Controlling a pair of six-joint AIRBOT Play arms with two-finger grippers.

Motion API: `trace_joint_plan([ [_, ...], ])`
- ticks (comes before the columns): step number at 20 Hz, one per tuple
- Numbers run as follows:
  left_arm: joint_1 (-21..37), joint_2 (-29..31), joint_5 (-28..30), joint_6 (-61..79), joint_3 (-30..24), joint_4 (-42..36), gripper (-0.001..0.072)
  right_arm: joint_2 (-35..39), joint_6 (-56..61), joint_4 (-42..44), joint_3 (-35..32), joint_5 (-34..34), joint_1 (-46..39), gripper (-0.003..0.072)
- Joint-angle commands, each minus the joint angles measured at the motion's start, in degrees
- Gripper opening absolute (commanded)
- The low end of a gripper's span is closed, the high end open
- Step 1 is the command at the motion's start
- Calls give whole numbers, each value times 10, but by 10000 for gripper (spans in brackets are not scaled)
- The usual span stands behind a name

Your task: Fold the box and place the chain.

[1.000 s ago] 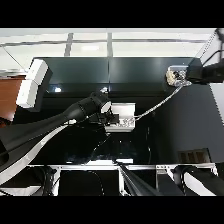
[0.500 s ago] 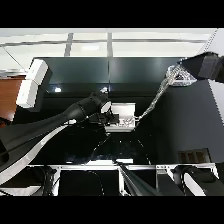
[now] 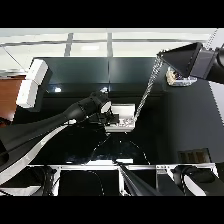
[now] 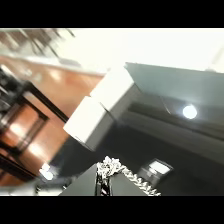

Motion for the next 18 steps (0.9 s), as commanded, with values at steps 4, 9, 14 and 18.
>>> trace_joint_plan([
  [4,0,0,0,0,0,0,27,-1,-9,38,2,-14,10,23],
  [9,0,0,0,0,0,0,27,-1,-9,44,29,-14,10,23],
  [14,0,0,0,0,0,0,27,-5,-9,43,30,-10,20,23],
  [18,0,0,0,0,0,0,27,-17,-9,41,28,0,34,23],
])
